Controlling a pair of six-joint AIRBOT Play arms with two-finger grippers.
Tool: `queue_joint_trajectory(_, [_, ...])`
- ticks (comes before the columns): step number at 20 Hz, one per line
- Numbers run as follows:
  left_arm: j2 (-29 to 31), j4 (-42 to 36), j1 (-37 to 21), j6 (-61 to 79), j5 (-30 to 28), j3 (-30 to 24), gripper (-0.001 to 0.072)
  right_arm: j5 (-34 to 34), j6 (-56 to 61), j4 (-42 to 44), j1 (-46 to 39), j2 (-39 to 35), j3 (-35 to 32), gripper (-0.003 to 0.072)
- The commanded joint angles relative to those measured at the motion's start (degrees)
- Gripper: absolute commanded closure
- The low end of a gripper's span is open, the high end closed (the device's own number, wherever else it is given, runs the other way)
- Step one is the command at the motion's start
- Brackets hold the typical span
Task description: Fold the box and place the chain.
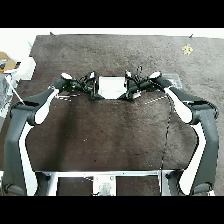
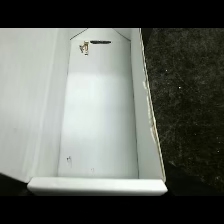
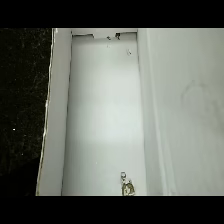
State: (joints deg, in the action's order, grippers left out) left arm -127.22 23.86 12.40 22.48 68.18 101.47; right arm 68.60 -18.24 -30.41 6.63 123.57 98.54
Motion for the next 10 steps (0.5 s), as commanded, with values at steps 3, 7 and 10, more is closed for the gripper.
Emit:
queue_joint_trajectory(3, [0.0, 0.1, 0.0, 0.0, -0.3, 0.0, 0.0434, 0.0, 0.0, 0.0, 0.0, 0.0, 0.0, 0.0247])
queue_joint_trajectory(7, [0.0, -0.3, 0.0, 0.0, -0.3, 0.0, 0.0434, 0.0, 0.0, 0.0, 0.0, 0.0, 0.0, 0.0247])
queue_joint_trajectory(10, [0.0, -0.3, 0.0, 0.0, -0.3, 0.0, 0.0434, 0.0, 0.0, 0.0, 0.0, 0.0, 0.0, 0.0248])
